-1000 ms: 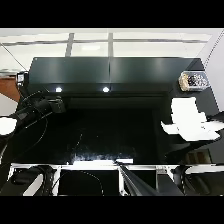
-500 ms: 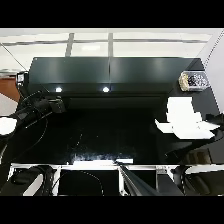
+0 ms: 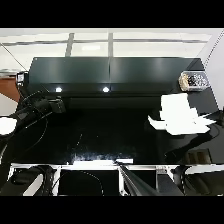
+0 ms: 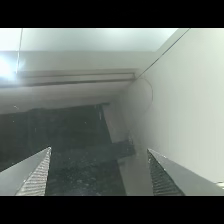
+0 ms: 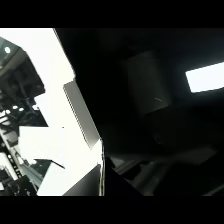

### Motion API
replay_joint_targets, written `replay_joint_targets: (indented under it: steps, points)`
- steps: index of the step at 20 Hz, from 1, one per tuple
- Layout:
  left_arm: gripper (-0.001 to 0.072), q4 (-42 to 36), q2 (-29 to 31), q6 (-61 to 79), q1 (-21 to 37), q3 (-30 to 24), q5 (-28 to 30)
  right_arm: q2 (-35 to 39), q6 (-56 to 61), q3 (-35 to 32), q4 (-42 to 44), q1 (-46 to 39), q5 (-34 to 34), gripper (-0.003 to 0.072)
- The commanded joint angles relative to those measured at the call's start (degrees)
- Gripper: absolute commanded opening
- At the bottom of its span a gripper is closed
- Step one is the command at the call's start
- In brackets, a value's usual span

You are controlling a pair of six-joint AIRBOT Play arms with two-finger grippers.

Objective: Fold the box and place the chain.

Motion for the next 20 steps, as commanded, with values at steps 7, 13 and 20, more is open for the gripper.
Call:
replay_joint_targets:
  steps: [7,13,20]
  points:
    - [0.0707,-0.2,0.0,0.0,0.0,0.1,-10.7,10.9,-3.3,-12.9,23.9,20.6,-9.2,0.0039]
    - [0.0707,-2.4,0.0,0.0,0.0,0.1,-13.0,31.9,-3.6,-31.0,25.3,40.0,-30.4,0.0039]
    - [0.0707,-5.7,-0.2,0.1,-1.4,0.0,-13.6,54.9,-4.4,-54.1,29.9,59.0,-54.6,0.0039]
